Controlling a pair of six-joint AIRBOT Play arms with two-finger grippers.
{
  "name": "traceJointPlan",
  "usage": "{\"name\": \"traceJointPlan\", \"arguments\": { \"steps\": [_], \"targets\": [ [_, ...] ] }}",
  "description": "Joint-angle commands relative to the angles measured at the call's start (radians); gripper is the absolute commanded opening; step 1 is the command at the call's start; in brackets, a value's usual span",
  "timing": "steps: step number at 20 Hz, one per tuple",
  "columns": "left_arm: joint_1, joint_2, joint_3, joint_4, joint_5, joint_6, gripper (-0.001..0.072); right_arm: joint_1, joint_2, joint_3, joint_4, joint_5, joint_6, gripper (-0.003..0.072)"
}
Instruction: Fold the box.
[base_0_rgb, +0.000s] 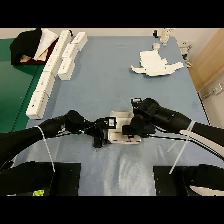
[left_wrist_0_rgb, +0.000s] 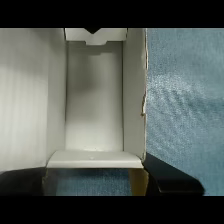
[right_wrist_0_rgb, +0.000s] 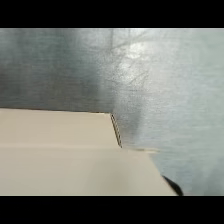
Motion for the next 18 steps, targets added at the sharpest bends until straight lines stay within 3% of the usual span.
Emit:
{"name": "traceJointPlan", "arguments": {
  "steps": [1,2,3,4,5,6,13,14,15,16,18],
  "targets": [
    [0.000,0.001,0.001,0.000,0.000,0.000,0.0487,0.030,-0.048,0.026,-0.043,-0.033,0.100,0.0402],
    [0.000,0.001,0.001,0.000,0.000,0.000,0.0487,0.030,-0.048,0.026,-0.054,-0.035,0.105,0.0399],
    [0.000,0.001,0.001,0.000,0.000,0.000,0.0488,0.030,-0.048,0.026,-0.056,-0.039,0.103,0.0293],
    [0.000,0.001,0.001,0.000,0.000,0.000,0.0488,0.030,-0.048,0.026,-0.061,-0.050,0.103,0.0257],
    [0.000,0.001,0.001,0.000,0.000,0.000,0.0488,0.030,-0.048,0.026,-0.061,-0.061,0.103,0.0077],
    [0.000,0.001,0.001,0.000,0.000,0.000,0.0488,0.030,-0.048,0.026,-0.061,-0.066,0.103,0.0017],
    [0.000,0.001,0.001,0.000,0.000,0.000,0.0487,0.030,-0.048,0.026,-0.061,-0.069,0.074,0.0003],
    [0.000,0.001,0.001,0.000,0.000,0.000,0.0488,0.030,-0.047,0.027,-0.061,-0.073,0.069,0.0048],
    [0.000,0.001,0.001,0.000,0.000,0.000,0.0488,0.030,-0.046,0.030,-0.061,-0.084,0.068,0.0346],
    [0.000,0.001,0.001,0.000,0.000,0.000,0.0487,0.030,-0.041,0.032,-0.061,-0.094,0.063,0.0454],
    [0.000,0.001,0.001,0.000,0.000,0.000,0.0488,0.030,-0.019,0.037,-0.061,-0.123,0.056,0.0455]
  ]
}}
